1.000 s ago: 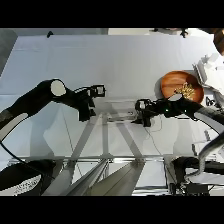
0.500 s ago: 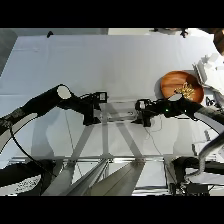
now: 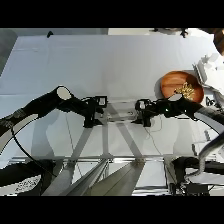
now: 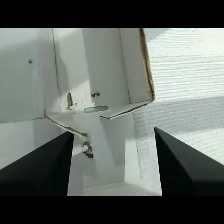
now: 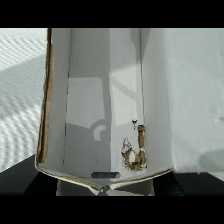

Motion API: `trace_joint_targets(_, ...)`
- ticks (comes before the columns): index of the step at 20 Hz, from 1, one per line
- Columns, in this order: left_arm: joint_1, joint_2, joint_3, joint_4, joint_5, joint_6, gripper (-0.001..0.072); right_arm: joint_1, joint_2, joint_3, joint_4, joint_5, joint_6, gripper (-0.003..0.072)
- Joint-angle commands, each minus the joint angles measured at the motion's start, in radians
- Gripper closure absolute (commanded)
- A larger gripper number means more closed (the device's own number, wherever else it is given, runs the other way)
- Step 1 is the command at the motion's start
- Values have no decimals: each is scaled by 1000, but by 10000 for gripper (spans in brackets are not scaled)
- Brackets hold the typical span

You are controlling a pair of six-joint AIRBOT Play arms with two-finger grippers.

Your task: Fold the box and place the chain.

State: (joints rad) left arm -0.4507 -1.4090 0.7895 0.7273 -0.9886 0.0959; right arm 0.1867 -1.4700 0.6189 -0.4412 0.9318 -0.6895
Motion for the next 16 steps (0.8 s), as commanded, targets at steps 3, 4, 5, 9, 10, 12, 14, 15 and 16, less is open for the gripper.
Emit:
trace_joint_targets(3, 0, -3, 0, -10, 55, 64, 299, 0, 0, 0, 0, 0, 0, 162)
trace_joint_targets(4, 0, -3, -1, -9, 76, 64, 308, 0, 0, 0, 0, 0, 0, 162)
trace_joint_targets(5, 0, -3, -1, -10, 95, 64, 338, 0, 0, 0, 0, 0, 0, 162)
trace_joint_targets(9, -3, -3, 0, -10, 101, 64, 516, 0, 0, 0, 0, 0, 0, 162)
trace_joint_targets(10, -8, -3, 0, -10, 102, 65, 516, 0, 0, 0, 0, 0, 0, 162)
trace_joint_targets(12, -21, -3, -1, -9, 102, 65, 516, 0, 0, 0, 0, 0, 0, 162)
trace_joint_targets(14, -30, -3, 0, -11, 103, 65, 515, 0, 0, 0, 0, 0, 0, 162)
trace_joint_targets(15, -31, -3, -1, -13, 103, 65, 493, 0, 0, 0, 0, 0, 0, 162)
trace_joint_targets(16, -31, -3, -1, -13, 103, 65, 483, 0, 0, 0, 0, 0, 0, 162)
